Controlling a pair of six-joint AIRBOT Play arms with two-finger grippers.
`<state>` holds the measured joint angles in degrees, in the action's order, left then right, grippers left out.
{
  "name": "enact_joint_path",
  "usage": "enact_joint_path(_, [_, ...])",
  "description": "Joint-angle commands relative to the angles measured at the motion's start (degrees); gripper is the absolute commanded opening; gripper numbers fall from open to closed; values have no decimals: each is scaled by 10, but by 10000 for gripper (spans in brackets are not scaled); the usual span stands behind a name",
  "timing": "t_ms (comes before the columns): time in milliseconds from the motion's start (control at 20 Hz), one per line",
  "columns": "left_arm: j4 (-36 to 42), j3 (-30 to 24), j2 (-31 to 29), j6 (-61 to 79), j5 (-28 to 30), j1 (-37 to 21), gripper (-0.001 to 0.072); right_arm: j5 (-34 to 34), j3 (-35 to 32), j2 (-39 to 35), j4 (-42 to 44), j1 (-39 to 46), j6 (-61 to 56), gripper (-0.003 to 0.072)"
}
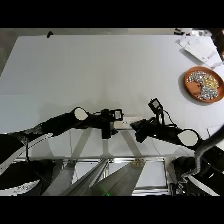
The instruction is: Fold the box and place the chain.
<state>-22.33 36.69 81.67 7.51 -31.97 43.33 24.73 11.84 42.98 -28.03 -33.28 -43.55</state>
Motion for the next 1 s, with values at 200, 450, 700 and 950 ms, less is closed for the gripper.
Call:
enact_joint_path(200, [0, 0, 0, 0, 0, 0, 392, 5, -32, 1, -1, -1, 6, 3])
enact_joint_path(450, [0, 0, 0, 0, 0, 0, 392, -4, -34, 8, -2, -1, 6, 2])
enact_joint_path(700, [0, 0, 0, 0, 0, 0, 392, -17, -34, 12, 5, 0, 6, 3])
enact_joint_path(950, [0, 0, 0, 0, 0, 0, 392, -25, -23, 7, 11, 0, 6, 3])
